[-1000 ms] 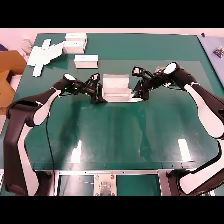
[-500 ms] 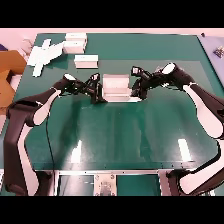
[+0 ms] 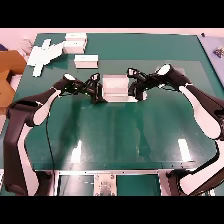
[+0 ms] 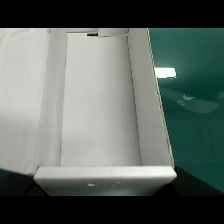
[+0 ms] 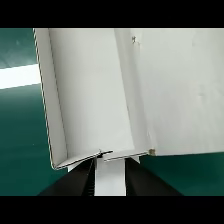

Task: Fold the box and place the chain.

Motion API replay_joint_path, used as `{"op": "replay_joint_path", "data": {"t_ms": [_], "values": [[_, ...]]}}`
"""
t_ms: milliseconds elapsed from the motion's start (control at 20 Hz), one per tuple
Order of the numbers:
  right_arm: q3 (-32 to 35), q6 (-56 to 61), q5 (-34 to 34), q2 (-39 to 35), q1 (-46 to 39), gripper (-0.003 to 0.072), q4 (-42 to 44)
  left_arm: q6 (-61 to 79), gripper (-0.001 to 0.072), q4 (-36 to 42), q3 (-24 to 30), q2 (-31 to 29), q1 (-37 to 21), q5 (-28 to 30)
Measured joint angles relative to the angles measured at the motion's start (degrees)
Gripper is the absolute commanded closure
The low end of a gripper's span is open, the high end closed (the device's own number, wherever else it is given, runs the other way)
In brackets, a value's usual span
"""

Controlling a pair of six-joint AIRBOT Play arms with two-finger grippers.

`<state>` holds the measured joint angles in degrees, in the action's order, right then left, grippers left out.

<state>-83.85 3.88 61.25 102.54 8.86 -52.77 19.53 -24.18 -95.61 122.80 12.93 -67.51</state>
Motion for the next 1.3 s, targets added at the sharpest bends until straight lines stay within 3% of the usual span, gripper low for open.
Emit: {"op": "replay_joint_path", "data": {"t_ms": [750,850,900,1000,1300], "values": [[0.0,-5.1,-1.1,2.2,1.7,0.0472,5.8,0.0,0.0181,0.0,0.0,0.0,0.0,0.0],[0.0,-5.8,-1.3,2.3,1.7,0.0296,6.4,0.0,0.0181,0.0,0.0,0.0,0.0,0.1],[0.0,-6.1,-1.2,2.3,1.7,0.0273,6.8,0.0,0.0181,0.1,0.0,0.0,0.0,0.1],[0.0,-6.8,-1.2,2.3,1.7,0.0084,7.2,0.0,0.0181,0.1,0.0,0.0,0.0,0.2],[0.0,-7.5,-1.3,2.3,1.7,0.0072,7.4,0.0,0.0181,0.0,0.0,0.0,0.0,0.1]]}}
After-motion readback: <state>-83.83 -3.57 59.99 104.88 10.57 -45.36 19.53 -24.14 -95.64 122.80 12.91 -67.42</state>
